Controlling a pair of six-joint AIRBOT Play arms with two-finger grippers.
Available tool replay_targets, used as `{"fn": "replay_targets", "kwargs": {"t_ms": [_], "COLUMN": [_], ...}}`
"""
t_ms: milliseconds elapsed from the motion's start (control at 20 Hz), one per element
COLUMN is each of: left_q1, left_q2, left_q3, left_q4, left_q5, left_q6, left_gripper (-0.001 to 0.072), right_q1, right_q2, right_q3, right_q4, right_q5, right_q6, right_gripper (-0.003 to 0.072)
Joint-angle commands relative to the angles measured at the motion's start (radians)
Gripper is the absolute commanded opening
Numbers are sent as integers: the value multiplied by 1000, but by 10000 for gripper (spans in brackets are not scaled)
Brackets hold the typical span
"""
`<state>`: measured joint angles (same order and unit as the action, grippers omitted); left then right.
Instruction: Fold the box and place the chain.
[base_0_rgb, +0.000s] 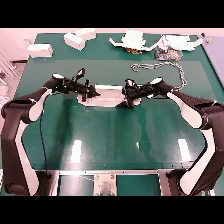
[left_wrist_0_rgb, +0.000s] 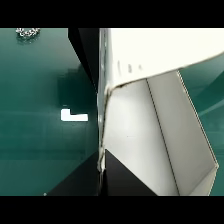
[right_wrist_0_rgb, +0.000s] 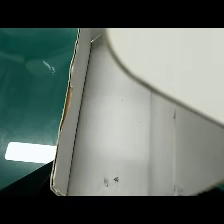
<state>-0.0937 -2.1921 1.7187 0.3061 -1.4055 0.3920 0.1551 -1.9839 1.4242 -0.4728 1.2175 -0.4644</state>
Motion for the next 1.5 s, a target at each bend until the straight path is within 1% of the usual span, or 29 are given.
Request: {"fn": "replay_targets", "kwargs": {"t_ms": [0,500,550,600,650,700,800,1000,1200,1300,1400,1450], "left_q1": [1,1,1,1,2,2,2,15,79,113,140,146], "left_q2": [1,1,1,1,1,1,2,10,43,61,72,74], "left_q3": [1,1,2,3,3,3,3,3,3,3,4,4], "left_q4": [0,-7,-15,-34,-65,-97,-145,-157,-162,-194,-245,-264], "left_q5": [0,-8,-23,-32,-37,-40,-52,-73,-186,-251,-341,-396], "left_q6": [0,0,2,2,2,2,2,2,2,2,1,1], "left_gripper": [19,21,37,264,531,541,540,541,540,540,538,486], "right_q1": [1,1,1,1,1,1,1,1,1,1,1,1], "right_q2": [-1,-1,-1,-1,-1,-1,-1,-1,-1,-1,-1,-1], "right_q3": [0,0,0,0,0,0,0,0,0,0,0,0], "right_q4": [1,1,1,1,1,1,1,1,1,1,1,1], "right_q5": [0,0,0,0,0,0,0,0,0,0,0,0], "right_q6": [0,0,0,0,0,0,0,0,0,0,0,0], "right_gripper": [581,581,580,581,581,581,581,580,581,581,581,581]}}
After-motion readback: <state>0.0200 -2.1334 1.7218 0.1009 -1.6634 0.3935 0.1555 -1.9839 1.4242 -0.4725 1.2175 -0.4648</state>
